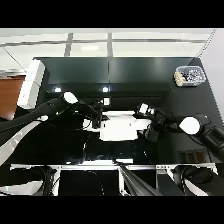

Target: Fold the box and place the chain.

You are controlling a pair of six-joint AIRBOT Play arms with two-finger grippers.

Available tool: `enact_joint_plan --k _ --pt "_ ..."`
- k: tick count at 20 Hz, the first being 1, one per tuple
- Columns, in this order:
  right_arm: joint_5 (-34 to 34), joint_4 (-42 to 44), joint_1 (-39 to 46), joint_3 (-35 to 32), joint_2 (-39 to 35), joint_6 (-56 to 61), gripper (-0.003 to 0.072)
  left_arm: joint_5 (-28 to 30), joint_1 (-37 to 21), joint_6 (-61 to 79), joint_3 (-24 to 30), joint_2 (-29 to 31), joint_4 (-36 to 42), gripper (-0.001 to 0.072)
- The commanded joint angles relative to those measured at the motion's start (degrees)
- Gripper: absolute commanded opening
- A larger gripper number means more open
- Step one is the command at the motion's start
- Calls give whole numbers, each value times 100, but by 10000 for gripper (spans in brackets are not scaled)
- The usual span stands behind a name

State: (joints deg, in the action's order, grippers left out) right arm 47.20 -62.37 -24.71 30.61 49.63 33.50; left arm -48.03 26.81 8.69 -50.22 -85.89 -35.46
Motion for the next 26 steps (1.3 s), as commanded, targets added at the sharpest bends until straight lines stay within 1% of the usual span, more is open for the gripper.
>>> enact_joint_plan --k 1,3,5,6,8,10,11,12,13,15,17,20,21,22,25,26 --pt "-114 -4 -269 -337 87 -616 718 83 7 55 4 -39 -13 27" --pt "-74 83 -466 -385 240 -1276 717 79 7 55 4 -39 -13 27" --pt "-181 573 -649 -385 396 -1976 717 26 7 55 4 -39 -13 27" --pt "-341 826 -741 -385 492 -2223 717 11 7 55 4 -39 -13 27" --pt "-1045 1056 -966 -385 697 -2347 716 -24 7 55 4 -39 -13 27" --pt "-1777 1078 -1088 -382 758 -2347 716 -24 7 55 4 -39 -11 27" --pt "-2059 1075 -1097 -376 756 -2345 716 -22 7 55 4 -39 -11 27" --pt "-2184 1069 -1067 -363 756 -2345 716 -24 7 55 4 -39 -13 27" --pt "-2107 1069 -1010 -310 754 -2345 715 -24 7 55 4 -39 -13 27" --pt "-1668 1067 -866 -131 739 -2347 708 -24 7 55 4 -39 -13 27" --pt "-1001 1067 -704 44 739 -2356 709 -22 7 55 4 -39 -11 27" --pt "131 960 -625 66 737 -2463 709 -24 7 55 4 -39 -11 27" --pt "236 988 -651 33 737 -2481 709 -24 7 55 4 -39 -11 27" --pt "83 994 -710 -33 743 -2481 709 -22 7 55 4 -39 -11 27" --pt "-793 1029 -901 -297 815 -2476 709 -24 7 52 4 -39 -11 27" --pt "-968 1027 -951 -365 883 -2479 709 -24 7 52 4 -39 -11 27"
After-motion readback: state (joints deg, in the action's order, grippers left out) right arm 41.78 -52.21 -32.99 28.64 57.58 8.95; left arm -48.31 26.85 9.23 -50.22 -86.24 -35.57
